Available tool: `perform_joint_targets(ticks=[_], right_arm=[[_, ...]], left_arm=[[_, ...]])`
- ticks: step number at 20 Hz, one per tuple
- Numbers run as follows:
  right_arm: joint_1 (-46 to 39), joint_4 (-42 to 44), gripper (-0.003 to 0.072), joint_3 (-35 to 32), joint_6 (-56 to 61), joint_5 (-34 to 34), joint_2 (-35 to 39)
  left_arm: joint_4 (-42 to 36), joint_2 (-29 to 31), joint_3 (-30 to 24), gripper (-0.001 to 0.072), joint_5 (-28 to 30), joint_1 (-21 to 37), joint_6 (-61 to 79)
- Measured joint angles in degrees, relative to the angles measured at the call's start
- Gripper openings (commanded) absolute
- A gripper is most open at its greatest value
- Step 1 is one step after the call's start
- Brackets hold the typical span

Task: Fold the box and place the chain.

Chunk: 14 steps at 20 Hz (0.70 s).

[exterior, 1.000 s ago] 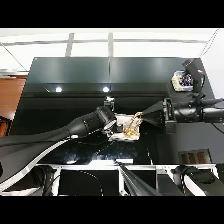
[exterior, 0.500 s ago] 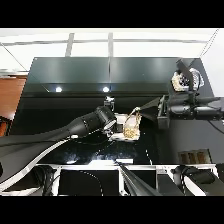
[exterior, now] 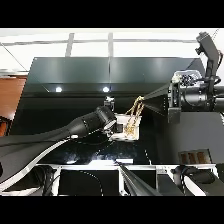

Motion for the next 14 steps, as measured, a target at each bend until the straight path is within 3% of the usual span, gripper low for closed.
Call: perform_joint_targets(ticks=[5,12,14], right_arm=[[1.2,-4.3,0.0016,-7.1,4.5,-2.0,0.0],[6.4,-6.1,0.0045,-18.8,6.3,-12.9,-0.1],[6.9,-7.1,0.0424,-19.8,7.7,-14.7,-0.1]], left_arm=[[0.0,0.0,0.0,0.0031,0.0,0.0,0.0],[-1.5,0.0,0.0,0.0032,0.1,0.0,0.0],[-2.3,0.0,0.0,0.0031,0.9,0.0,0.0]])
